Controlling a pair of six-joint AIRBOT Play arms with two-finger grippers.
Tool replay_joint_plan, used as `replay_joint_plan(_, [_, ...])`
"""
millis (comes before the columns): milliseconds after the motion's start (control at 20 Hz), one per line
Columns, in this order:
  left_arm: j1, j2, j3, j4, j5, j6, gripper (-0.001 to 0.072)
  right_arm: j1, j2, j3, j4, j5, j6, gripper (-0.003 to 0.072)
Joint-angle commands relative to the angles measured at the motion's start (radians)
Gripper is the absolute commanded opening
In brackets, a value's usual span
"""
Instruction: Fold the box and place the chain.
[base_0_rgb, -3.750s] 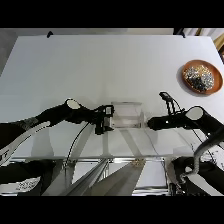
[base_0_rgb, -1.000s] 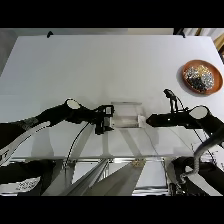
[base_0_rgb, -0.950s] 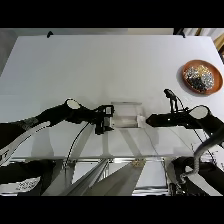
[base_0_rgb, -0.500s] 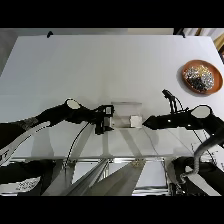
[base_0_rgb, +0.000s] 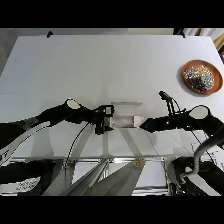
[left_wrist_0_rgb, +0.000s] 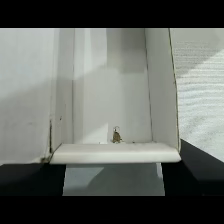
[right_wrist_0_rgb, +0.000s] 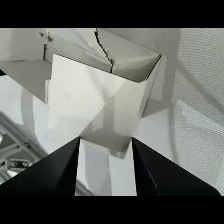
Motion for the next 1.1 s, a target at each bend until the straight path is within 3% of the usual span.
replay_joint_plan(0, [0.0,0.0,0.0,0.0,0.0,0.0,0.0212,0.031,0.001,0.005,-0.003,-0.07,0.032,0.0382])
replay_joint_plan(150, [0.0,0.0,0.0,0.0,0.0,0.0,0.0212,0.061,0.0,0.023,-0.023,-0.111,0.079,0.0382])
replay_joint_plan(350, [0.0,0.0,0.0,0.0,0.0,0.0,0.0212,0.137,-0.039,0.095,-0.155,-0.132,0.223,0.0382])
replay_joint_plan(550, [0.0,0.0,0.0,0.0,0.0,0.0,0.0212,0.268,-0.097,0.175,-0.38,-0.175,0.502,0.0408])
replay_joint_plan(750, [0.0,0.0,0.0,0.0,0.0,0.0,0.0212,0.36,-0.154,0.243,-0.422,-0.171,0.626,0.0418])
replay_joint_plan(1050, [0.0,0.0,0.0,0.0,0.0,0.0,0.0212,0.474,-0.18,0.29,-0.624,-0.177,0.935,0.0465])
